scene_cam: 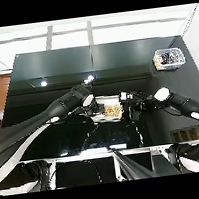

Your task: Fold the box and place the chain.

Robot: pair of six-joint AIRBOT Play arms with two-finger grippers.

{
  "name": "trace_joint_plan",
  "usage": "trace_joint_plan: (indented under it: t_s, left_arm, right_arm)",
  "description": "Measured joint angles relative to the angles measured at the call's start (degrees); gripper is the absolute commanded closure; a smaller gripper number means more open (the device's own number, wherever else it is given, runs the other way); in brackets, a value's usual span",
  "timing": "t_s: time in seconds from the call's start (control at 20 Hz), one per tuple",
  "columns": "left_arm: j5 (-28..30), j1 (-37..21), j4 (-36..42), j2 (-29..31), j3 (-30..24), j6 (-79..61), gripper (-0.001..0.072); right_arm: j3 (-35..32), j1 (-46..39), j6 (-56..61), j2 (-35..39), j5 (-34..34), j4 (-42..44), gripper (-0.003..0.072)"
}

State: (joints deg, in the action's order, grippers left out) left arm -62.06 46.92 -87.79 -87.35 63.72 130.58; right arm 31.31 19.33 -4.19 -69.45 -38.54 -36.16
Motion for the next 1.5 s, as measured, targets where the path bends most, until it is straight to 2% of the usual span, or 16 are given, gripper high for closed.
trace_joint_plan:
  t_s: [0.3, 0.5, 0.75, 0.8, 0.85, 0.9, 1.1, 1.25, 1.5]
  left_arm:
    - [0.0, 0.0, 0.0, 0.0, 0.0, 0.0, 0.068]
    - [0.1, 0.0, 0.0, 0.0, 0.0, 0.0, 0.068]
    - [0.1, 0.0, 0.0, 0.0, 0.0, 0.0, 0.068]
    - [0.1, 0.0, 0.0, 0.0, 0.0, 0.0, 0.068]
    - [0.1, 0.0, 0.0, 0.0, 0.0, 0.0, 0.068]
    - [0.2, 0.0, 0.0, 0.0, 0.0, 0.0, 0.068]
    - [0.4, 0.0, 0.0, 0.0, 0.0, 0.0, 0.068]
    - [1.0, 0.0, 0.0, 0.0, 0.0, 0.0, 0.068]
    - [1.3, -0.1, 0.0, 0.0, 0.0, 1.0, 0.0673]
  right_arm:
    - [0.3, 0.0, 17.6, 8.4, -0.9, -4.6, 0.0669]
    - [3.0, 0.0, 30.1, 15.8, -5.7, -6.9, 0.0668]
    - [6.4, 0.5, 44.0, 19.2, -9.7, 1.7, 0.0666]
    - [6.6, 1.1, 45.9, 19.2, -9.6, 3.4, 0.0635]
    - [6.8, 1.7, 47.5, 18.9, -9.5, 4.2, 0.0434]
    - [6.8, 2.3, 49.4, 18.6, -9.1, 4.3, 0.0334]
    - [7.0, 1.2, 55.5, 18.3, -10.6, -2.6, 0.0332]
    - [7.3, -3.5, 57.4, 19.4, -15.7, -8.3, 0.0332]
    - [7.4, -10.5, 58.5, 20.5, -23.4, -11.8, 0.0333]
